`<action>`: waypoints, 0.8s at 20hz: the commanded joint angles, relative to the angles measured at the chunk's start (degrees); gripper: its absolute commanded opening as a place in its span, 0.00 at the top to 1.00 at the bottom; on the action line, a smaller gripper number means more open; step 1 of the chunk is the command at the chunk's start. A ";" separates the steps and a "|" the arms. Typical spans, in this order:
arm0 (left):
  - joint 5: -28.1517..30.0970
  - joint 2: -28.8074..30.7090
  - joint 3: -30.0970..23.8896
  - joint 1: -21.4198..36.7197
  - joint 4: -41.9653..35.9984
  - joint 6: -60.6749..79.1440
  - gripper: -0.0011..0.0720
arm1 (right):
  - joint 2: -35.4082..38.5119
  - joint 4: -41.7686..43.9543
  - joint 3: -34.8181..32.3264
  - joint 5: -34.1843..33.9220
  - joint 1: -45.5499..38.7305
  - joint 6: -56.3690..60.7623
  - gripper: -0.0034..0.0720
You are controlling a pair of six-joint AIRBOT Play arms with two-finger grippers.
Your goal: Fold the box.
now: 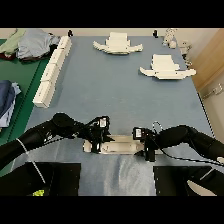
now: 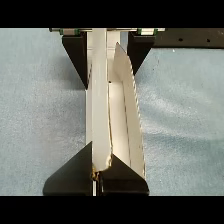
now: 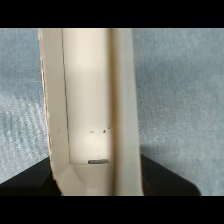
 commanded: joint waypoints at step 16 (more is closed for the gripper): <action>0.00 -0.02 0.00 0.02 -0.50 -0.04 0.90 | -0.04 -0.13 -0.02 -0.04 0.07 0.04 0.27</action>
